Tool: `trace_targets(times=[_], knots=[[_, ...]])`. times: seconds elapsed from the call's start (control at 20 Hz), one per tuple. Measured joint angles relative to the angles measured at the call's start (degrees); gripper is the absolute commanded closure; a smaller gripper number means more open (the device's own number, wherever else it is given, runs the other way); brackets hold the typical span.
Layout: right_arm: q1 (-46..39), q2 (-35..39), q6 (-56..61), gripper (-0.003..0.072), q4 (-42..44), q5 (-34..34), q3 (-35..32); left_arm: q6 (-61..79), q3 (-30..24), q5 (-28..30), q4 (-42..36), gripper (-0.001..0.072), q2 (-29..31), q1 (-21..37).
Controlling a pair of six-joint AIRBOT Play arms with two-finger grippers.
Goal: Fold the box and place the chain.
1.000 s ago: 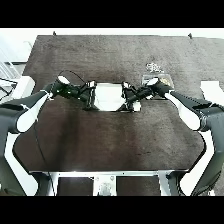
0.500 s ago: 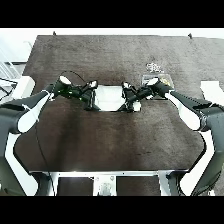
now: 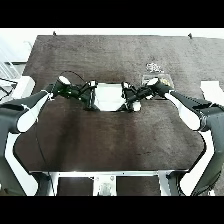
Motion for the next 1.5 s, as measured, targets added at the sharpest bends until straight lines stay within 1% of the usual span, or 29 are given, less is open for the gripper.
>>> trace_targets(times=[0.4,0.85,1.15,1.5], knots=[[0.0,0.0,0.0,0.0223,0.0,0.0,0.0,0.2,0.1,-0.2,0.2,-0.0004,0.0,0.4],[0.0,0.0,-0.1,0.0223,-0.1,0.1,0.0,1.1,0.2,-0.8,-0.8,-0.0002,-0.4,-0.5],[0.0,0.0,-0.1,0.0223,-0.1,0.1,0.0,0.1,0.5,-0.8,-1.0,0.0017,-0.6,-0.6],[0.0,0.0,0.0,0.0223,0.0,0.0,0.0,-0.2,1.5,-1.5,2.1,0.0017,-0.6,-0.7]])
